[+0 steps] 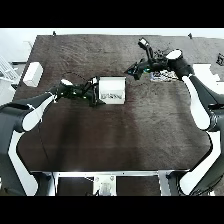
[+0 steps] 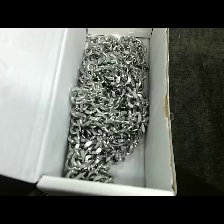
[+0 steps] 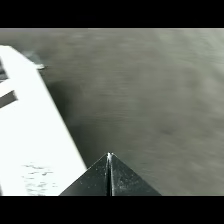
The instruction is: Fold the box and place the chain.
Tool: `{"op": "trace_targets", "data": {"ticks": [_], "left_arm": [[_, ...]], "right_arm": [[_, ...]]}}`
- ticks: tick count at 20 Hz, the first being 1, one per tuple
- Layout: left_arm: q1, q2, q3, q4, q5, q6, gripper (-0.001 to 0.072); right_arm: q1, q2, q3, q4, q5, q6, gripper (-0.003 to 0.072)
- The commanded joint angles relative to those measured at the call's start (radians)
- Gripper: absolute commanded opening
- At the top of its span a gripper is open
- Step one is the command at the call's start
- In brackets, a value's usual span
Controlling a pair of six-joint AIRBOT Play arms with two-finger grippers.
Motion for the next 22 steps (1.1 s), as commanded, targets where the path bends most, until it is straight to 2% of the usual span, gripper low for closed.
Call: {"op": "trace_targets", "data": {"ticks": [1, 2, 5, 6, 7, 10, 17, 18, 20, 22], "left_arm": [[0.0, 0.0, 0.0, 0.0, 0.001, 0.0, 0.0334], [0.0, 0.0, 0.0, 0.0, 0.0, 0.0, 0.0334], [0.0, 0.0, 0.0, 0.0, 0.0, 0.0, 0.0334], [0.0, 0.0, 0.0, 0.0, 0.0, 0.0, 0.0334], [0.0, 0.0, 0.0, 0.0, 0.0, 0.0, 0.0334], [0.0, 0.0, 0.0, 0.0, 0.001, 0.0, 0.0334], [0.0, 0.0, 0.0, 0.0, 0.0, 0.0, 0.0334], [0.0, 0.0, 0.0, 0.0, 0.0, 0.0, 0.0334], [0.0, 0.0, 0.0, 0.0, 0.001, 0.0, 0.0334], [0.0, 0.0, 0.0, 0.0, 0.001, 0.0, 0.0334]], "right_arm": [[0.047, -0.016, 0.013, -0.032, 0.094, -0.009, 0.0019], [0.06, -0.016, 0.013, -0.06, 0.113, -0.009, 0.0069], [0.081, -0.016, 0.013, -0.071, 0.192, -0.009, 0.0112], [0.085, -0.016, 0.013, -0.071, 0.207, -0.006, 0.019], [0.09, -0.016, 0.013, -0.069, 0.225, 0.005, 0.0222], [0.108, -0.016, 0.012, -0.066, 0.279, 0.014, 0.0221], [0.118, -0.017, 0.012, -0.087, 0.231, -0.002, 0.0225], [0.121, -0.018, 0.012, -0.086, 0.23, -0.022, 0.0241], [0.129, -0.021, 0.012, -0.087, 0.223, -0.024, 0.0333], [0.129, -0.029, 0.011, -0.087, 0.224, -0.024, 0.0359]]}}
